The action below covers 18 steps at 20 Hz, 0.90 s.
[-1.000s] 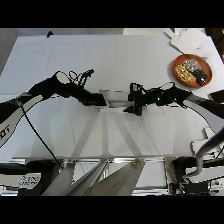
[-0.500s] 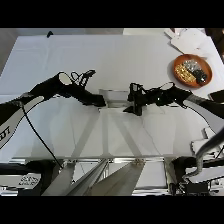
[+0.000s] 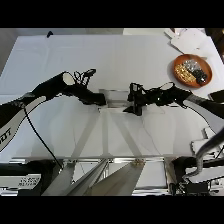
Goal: Fold the box and place the chain.
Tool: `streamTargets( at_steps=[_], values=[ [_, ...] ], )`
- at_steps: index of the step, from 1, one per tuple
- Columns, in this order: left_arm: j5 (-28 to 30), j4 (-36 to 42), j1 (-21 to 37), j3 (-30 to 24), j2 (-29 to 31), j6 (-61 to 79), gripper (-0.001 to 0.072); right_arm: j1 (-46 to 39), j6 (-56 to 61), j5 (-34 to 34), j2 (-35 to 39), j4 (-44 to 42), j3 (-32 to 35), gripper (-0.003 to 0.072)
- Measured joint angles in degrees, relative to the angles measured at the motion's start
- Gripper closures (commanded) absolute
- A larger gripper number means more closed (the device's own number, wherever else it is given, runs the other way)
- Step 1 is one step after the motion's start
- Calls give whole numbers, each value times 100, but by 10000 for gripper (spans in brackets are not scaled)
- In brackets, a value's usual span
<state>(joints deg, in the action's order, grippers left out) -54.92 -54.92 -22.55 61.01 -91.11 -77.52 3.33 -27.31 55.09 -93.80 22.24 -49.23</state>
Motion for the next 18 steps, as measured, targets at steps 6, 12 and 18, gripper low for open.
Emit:
streamTargets(
  at_steps=[6,12,18],
  values=[
    [-162,-680,-258,173,24,-1036,179,0,-2,7,0,2,0,275],
    [-267,-1460,-566,247,24,-1923,284,2,-4,15,0,0,0,275],
    [-433,-1945,-772,549,22,-2553,387,2,0,-7,0,-9,0,275]
  ],
)
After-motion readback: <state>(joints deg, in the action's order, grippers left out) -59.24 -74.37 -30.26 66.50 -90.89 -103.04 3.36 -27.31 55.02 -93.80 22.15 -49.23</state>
